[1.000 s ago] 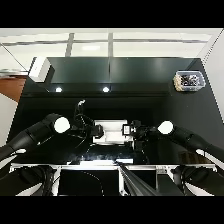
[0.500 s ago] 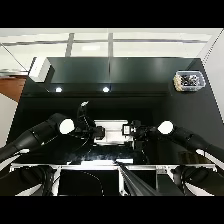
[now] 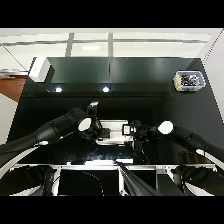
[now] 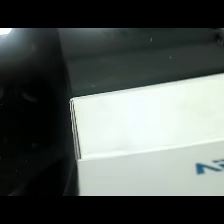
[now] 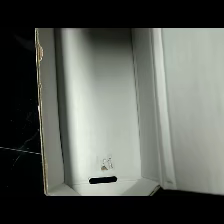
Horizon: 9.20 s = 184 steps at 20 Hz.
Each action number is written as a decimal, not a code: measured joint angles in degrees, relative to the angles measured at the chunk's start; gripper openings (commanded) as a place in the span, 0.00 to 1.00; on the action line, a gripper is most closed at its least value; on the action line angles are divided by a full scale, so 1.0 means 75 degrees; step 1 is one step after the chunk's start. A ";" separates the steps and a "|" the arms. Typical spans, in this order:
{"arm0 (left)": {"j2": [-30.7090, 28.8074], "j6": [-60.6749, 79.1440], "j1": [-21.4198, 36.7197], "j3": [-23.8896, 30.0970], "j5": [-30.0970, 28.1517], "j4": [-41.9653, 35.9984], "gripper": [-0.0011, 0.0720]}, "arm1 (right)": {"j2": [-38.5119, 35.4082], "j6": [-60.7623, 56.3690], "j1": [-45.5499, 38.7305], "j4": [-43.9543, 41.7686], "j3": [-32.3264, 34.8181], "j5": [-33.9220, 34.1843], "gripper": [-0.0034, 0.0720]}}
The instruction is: Fold the box and place the chain.
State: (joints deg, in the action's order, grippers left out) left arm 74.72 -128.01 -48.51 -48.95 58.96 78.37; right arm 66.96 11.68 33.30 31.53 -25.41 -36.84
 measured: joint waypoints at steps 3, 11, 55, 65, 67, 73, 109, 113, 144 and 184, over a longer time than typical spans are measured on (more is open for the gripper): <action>0.0143 -0.0568 -0.0160 -0.0195 0.0198 0.0323 0.41 | 0.0000 -0.0006 0.0000 0.0000 0.0000 0.0000 0.66; 0.0224 -0.1801 -0.0530 -0.0309 0.0452 0.1172 0.40 | 0.0000 0.0003 0.0000 0.0000 0.0000 0.0003 0.66; 0.0551 -0.2244 -0.0504 -0.0315 0.0128 0.1207 0.05 | -0.0006 0.0012 0.0000 0.0006 0.0000 0.0003 0.66; 0.0460 -0.2215 -0.0449 -0.0326 0.0172 0.1198 0.42 | 0.0003 0.0009 0.0000 -0.0003 0.0000 0.0015 0.66; 0.0460 -0.2189 -0.0452 -0.0326 0.0175 0.1201 0.54 | 0.0003 0.0012 0.0000 -0.0003 0.0000 0.0009 0.66; 0.0460 -0.2043 -0.0449 -0.0326 0.0224 0.1224 0.54 | 0.0003 0.0009 0.0000 0.0000 0.0000 0.0000 0.66; 0.0460 -0.1230 -0.0443 -0.0318 0.0286 0.1329 0.05 | -0.0968 -0.1105 0.0087 0.0813 0.0041 -0.0796 0.33; 0.0460 -0.1227 -0.0437 -0.0318 0.0303 0.1341 0.05 | -0.0825 -0.1102 0.0105 0.0434 0.0047 -0.0597 0.34; 0.0472 -0.1241 -0.0443 -0.0318 0.0242 0.1256 0.05 | -0.0603 -0.1591 0.0166 -0.0105 0.0058 -0.0379 0.61; 0.0577 -0.1241 -0.0437 -0.0321 0.0227 0.1192 0.05 | -0.0595 -1.0588 -0.2757 0.0052 0.0102 -0.2632 0.79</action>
State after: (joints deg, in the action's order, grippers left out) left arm 79.05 -137.32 -51.79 -51.35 60.66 87.31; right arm 62.50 -67.72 12.62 31.92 -24.64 -56.58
